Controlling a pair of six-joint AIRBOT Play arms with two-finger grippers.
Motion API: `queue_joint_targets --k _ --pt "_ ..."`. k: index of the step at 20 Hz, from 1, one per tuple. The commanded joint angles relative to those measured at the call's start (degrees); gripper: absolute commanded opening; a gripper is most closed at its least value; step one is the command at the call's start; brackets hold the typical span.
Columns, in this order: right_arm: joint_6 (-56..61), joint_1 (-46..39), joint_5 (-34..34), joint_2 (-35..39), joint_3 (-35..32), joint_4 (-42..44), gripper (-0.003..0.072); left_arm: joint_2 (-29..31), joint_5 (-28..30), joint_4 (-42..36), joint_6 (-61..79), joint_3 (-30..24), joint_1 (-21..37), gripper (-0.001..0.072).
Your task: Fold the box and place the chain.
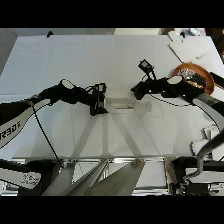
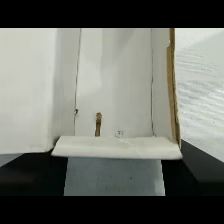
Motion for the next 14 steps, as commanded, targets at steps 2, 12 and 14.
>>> queue_joint_targets --k 2,12,14 --pt "0.0 0.1 0.4 -2.5 0.3 1.3 0.0010 0.0 0.0 0.0 0.1 0.0 0.0 0.0254" --pt "0.3 0.0 3.6 22.6 1.0 -21.6 0.0014 0.0 0.0 0.0 0.0 0.0 0.0 0.0254" --pt "0.3 0.0 7.0 27.1 1.0 -29.8 0.0014 0.0 0.0 0.0 0.0 0.0 0.0 0.0254"
